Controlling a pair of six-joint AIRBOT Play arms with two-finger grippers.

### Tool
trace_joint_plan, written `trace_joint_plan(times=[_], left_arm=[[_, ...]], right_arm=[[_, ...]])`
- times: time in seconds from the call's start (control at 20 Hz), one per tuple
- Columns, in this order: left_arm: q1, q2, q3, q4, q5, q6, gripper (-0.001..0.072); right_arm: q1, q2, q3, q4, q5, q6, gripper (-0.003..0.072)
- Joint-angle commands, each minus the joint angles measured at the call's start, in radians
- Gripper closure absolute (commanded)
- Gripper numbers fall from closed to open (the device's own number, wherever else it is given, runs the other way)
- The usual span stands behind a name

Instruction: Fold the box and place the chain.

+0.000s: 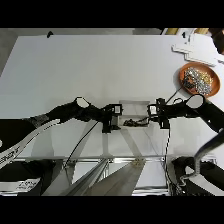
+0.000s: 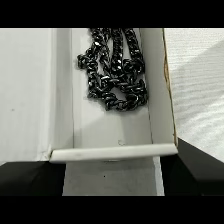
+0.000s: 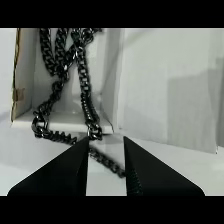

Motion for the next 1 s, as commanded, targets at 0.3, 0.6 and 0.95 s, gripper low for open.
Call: trace_joint_plan(times=[0.3, 0.6, 0.95], left_arm=[[0.000, 0.000, 0.001, 0.000, 0.000, 0.000, 0.0399], [0.000, 0.000, 0.001, 0.000, 0.000, 0.000, 0.0399], [0.000, 0.000, 0.001, 0.000, 0.000, 0.000, 0.0399]], right_arm=[[0.005, 0.010, -0.001, 0.024, 0.076, 0.136, 0.0655], [0.005, 0.114, -0.001, -0.248, 0.034, 0.415, 0.0671], [0.079, 0.283, -0.001, -0.056, 0.109, 0.581, 0.0671]])
